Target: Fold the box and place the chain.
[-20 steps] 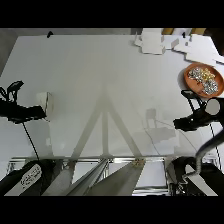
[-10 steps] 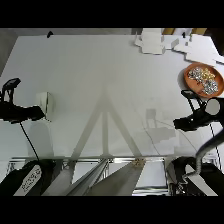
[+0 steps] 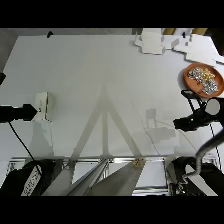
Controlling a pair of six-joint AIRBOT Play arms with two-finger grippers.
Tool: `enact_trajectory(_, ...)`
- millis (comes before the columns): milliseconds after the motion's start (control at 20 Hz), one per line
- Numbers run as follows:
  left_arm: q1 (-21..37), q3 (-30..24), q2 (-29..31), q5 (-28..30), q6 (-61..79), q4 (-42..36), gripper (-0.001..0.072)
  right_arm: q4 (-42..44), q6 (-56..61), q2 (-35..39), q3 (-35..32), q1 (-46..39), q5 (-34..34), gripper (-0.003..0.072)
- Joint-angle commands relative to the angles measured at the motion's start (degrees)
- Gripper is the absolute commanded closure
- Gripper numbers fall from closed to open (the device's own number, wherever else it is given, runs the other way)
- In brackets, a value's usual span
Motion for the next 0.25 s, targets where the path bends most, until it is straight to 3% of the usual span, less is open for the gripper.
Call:
enact_trajectory(0, -0.04, -0.02, 0.98, 1.44, 0.0, 0.15, 0.002, 0.02, 0.0, 0.04, -0.04, -0.04, 0.0, 0.0668)
enact_trajectory(200, -0.04, 0.0, 0.98, 2.71, 0.0, 0.13, 0.002, 0.0, 0.0, 0.04, -0.04, -0.04, 0.0, 0.0668)
